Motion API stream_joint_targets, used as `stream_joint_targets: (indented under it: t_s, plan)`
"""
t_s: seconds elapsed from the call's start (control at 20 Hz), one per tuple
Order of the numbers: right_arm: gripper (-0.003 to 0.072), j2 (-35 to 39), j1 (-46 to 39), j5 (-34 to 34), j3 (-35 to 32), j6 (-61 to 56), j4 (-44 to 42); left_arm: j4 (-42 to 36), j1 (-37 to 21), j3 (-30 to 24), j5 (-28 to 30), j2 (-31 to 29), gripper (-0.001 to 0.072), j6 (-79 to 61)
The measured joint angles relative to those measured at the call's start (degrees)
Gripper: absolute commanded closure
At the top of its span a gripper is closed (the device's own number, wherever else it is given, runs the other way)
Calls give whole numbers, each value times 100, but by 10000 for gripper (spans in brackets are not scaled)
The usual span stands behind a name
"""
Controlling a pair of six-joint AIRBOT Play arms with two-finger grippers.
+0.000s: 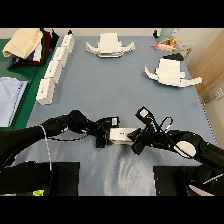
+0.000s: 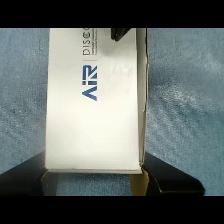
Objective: Fold the box.
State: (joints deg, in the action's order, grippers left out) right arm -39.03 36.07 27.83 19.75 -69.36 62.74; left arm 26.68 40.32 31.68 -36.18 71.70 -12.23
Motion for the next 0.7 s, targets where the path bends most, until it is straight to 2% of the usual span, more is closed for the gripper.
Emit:
stream_joint_targets:
  t_s: [0.25, 0.35, 0.45, 0.55, 0.7]
  plan:
    - [682, 44, -7, -96, 195, -79, 485, 4, 0, 0, 2, 0, 298, -15]
    - [682, -24, -52, 120, 437, -509, 990, 4, 0, 0, 2, 0, 298, -15]
    - [682, -223, -186, 667, 835, -1342, 1851, 7, 0, 0, 2, 0, 298, -15]
    - [681, -546, -424, 1497, 1305, -2203, 2697, 7, 0, 0, 2, 0, 298, -15]
    - [682, -1113, -863, 2710, 1902, -3036, 3401, 7, 0, 0, 2, 0, 298, -15]
